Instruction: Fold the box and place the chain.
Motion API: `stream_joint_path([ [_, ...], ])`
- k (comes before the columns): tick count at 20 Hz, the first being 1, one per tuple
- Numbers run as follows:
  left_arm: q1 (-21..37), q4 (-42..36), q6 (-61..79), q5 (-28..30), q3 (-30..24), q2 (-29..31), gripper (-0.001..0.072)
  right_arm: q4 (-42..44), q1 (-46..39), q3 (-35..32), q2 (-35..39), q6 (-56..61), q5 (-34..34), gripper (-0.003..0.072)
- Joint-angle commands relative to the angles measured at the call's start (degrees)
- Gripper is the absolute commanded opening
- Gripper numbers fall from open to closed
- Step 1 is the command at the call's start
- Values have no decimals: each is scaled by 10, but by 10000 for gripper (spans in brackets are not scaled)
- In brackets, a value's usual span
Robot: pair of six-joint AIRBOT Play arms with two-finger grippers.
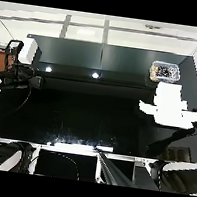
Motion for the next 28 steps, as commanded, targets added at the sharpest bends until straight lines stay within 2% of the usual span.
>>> stream_joint_path([
  [1, 1, 0, 0, 1, 1, 0, 708, 27, 11, 12, -20, -17, 40, 521],
  [2, 1, 0, 0, 1, 1, 0, 709, 27, 11, 12, -20, -17, 52, 274],
  [3, 1, 0, 0, 1, 1, 0, 708, 25, 11, 12, -20, -17, 58, 117],
  [4, 1, 0, 0, 1, 1, 0, 708, 24, 11, 5, -14, -17, 59, 13],
  [9, 1, 2, 0, 10, 1, 0, 707, 39, 23, -104, 65, -36, 52, 11],
  [13, 1, -4, 0, 23, 1, 0, 707, 158, 73, -242, 162, -67, 26, 10],
  [16, 1, -60, 0, 21, 0, -2, 707, 231, 155, -384, 275, -71, -95, 10],
  [19, -7, -123, 9, 13, 0, -15, 707, 328, 275, -526, 410, -71, -217, 9],
  [21, -31, -149, 9, 15, 0, -32, 707, 345, 367, -593, 501, -73, -298, 10],
  [23, -65, -167, 9, 27, 1, -58, 707, 337, 452, -636, 577, -111, -347, 10],
  [25, -85, -230, 31, 41, 1, -90, 707, 321, 520, -663, 625, -120, -372, 10],
  [28, -86, -476, 221, 16, 1, -176, 707, 296, 584, -669, 637, -120, -401, 10],
])
